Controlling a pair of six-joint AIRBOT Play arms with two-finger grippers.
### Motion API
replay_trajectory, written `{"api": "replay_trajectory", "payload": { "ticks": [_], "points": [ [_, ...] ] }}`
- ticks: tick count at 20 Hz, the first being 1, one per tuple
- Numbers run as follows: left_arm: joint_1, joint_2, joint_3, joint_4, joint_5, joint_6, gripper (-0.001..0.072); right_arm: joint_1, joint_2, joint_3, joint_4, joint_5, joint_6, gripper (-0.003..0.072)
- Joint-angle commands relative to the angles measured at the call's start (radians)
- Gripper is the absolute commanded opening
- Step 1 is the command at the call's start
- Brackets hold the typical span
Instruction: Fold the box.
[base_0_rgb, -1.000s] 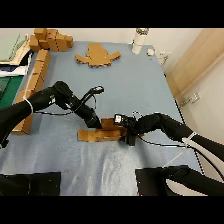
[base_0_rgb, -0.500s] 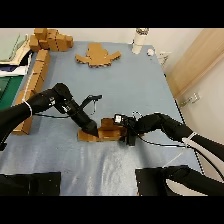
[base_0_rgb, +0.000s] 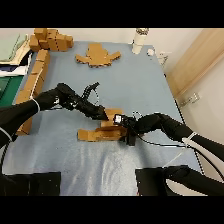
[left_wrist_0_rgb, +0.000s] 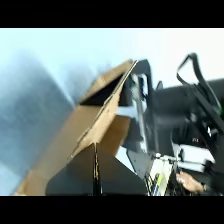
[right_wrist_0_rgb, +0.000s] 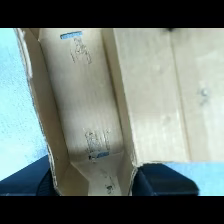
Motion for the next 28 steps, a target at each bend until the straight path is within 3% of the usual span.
{"api": "replay_trajectory", "payload": {
  "ticks": [1, 13, 18, 23, 26, 28],
  "points": [
    [0.006, -0.058, 0.010, 0.016, 0.025, -0.006, 0.0014, 0.000, -0.001, 0.000, 0.000, 0.000, 0.000, 0.0497],
    [-0.005, -0.089, 0.009, 0.019, 0.029, 0.008, 0.0014, 0.000, -0.001, 0.000, 0.000, 0.000, 0.000, 0.0497],
    [0.077, -0.060, 0.013, -0.100, -0.017, 0.295, 0.0012, 0.000, -0.001, 0.000, 0.000, 0.000, 0.001, 0.0497],
    [0.242, 0.089, -0.051, -0.056, -0.176, 0.558, 0.0012, 0.000, -0.001, 0.000, 0.000, 0.000, 0.000, 0.0497],
    [0.241, 0.233, -0.165, 0.093, -0.140, 0.614, 0.0011, 0.000, -0.001, 0.000, 0.000, 0.000, 0.000, 0.0497],
    [0.180, 0.342, -0.255, 0.137, -0.029, 0.697, 0.0012, 0.000, -0.001, 0.000, 0.000, 0.000, 0.000, 0.0497]
  ]
}}
